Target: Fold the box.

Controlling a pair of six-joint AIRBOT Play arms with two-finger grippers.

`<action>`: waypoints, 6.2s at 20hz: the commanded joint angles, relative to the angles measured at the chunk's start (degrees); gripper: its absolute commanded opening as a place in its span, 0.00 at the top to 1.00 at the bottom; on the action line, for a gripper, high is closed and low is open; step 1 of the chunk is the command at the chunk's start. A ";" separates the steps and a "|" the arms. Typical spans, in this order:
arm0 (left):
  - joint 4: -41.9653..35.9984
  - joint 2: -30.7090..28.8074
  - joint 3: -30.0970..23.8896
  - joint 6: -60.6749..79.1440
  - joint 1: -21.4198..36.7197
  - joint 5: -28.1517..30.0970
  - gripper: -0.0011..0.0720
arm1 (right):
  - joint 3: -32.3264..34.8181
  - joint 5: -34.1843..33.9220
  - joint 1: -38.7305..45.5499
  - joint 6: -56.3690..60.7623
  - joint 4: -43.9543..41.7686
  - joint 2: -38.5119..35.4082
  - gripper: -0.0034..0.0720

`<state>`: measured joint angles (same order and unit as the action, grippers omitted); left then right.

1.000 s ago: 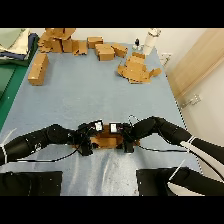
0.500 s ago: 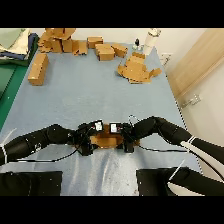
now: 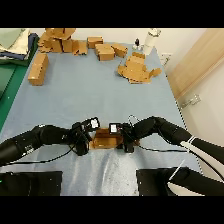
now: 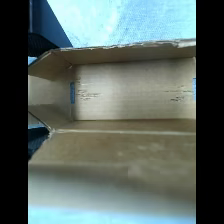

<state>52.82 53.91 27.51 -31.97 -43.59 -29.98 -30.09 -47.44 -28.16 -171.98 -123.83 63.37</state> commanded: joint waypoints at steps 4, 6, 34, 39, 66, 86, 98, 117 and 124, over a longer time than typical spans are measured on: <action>38.82 -11.50 -0.83 -76.50 4.37 -13.29 0.97 | 0.04 0.00 -0.07 0.07 0.00 0.00 0.35; 37.16 -12.59 -2.69 -84.76 10.08 -17.84 0.97 | 0.04 0.00 -0.07 0.07 0.00 0.00 0.35; -17.51 0.00 -0.76 -53.96 5.49 -4.92 0.97 | 0.04 0.00 -0.07 0.07 0.00 0.00 0.35; -17.27 -0.42 -0.66 -55.06 5.60 -5.18 0.63 | 0.04 0.00 -0.07 0.07 0.00 0.00 0.35; -20.90 -1.03 1.22 -53.31 6.43 -1.90 0.32 | 0.04 0.00 -0.07 0.07 0.00 0.00 0.35; 13.99 8.07 11.15 -92.43 -5.29 -6.95 0.32 | 0.04 0.00 -0.07 0.07 0.00 0.00 0.35; 35.52 19.04 25.03 -114.51 -16.94 -21.35 0.32 | 0.04 0.00 -0.07 0.07 0.00 0.00 0.35; 33.09 26.47 29.16 -112.72 -17.86 -24.52 0.95 | 0.04 0.00 -0.07 0.07 0.00 0.00 0.35; 32.22 26.49 29.20 -112.69 -17.86 -24.59 0.97 | 0.04 0.00 -0.07 0.07 0.00 0.00 0.35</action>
<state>85.93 80.38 56.66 -144.68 -61.43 -55.07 -30.09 -47.55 -28.16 -171.89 -123.81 63.37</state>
